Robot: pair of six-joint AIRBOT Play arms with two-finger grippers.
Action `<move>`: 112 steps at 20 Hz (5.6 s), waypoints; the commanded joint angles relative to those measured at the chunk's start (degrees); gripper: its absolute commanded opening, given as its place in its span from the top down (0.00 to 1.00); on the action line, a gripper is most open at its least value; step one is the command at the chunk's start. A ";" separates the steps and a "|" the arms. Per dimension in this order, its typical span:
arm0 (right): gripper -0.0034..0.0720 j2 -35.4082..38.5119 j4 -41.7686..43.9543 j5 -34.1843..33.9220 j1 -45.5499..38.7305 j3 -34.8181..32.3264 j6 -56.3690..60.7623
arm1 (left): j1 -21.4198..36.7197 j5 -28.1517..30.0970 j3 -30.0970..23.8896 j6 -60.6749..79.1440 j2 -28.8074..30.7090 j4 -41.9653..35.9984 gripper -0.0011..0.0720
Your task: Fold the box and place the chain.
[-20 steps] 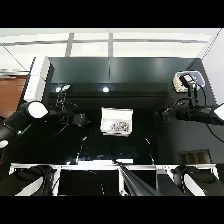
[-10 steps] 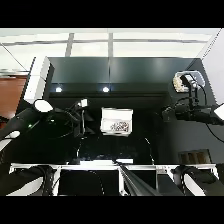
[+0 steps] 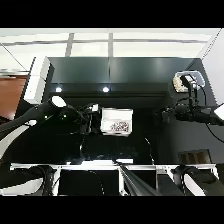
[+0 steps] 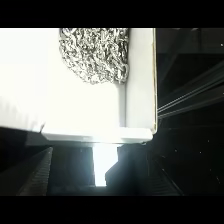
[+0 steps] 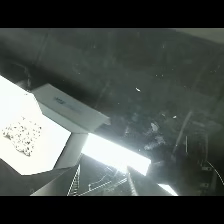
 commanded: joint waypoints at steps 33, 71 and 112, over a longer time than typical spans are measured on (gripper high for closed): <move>0.11 -7.45 10.47 -22.38 11.15 0.22 6.73 | -7.08 7.10 2.32 -4.39 -2.14 0.52 0.50; 0.17 -22.62 5.01 -12.20 24.48 8.48 -46.12 | -7.21 9.05 2.32 -8.22 -2.16 0.52 0.50; 0.93 -16.28 7.96 1.36 17.40 7.34 -3.08 | -7.21 9.14 2.32 -8.20 -2.21 0.52 0.50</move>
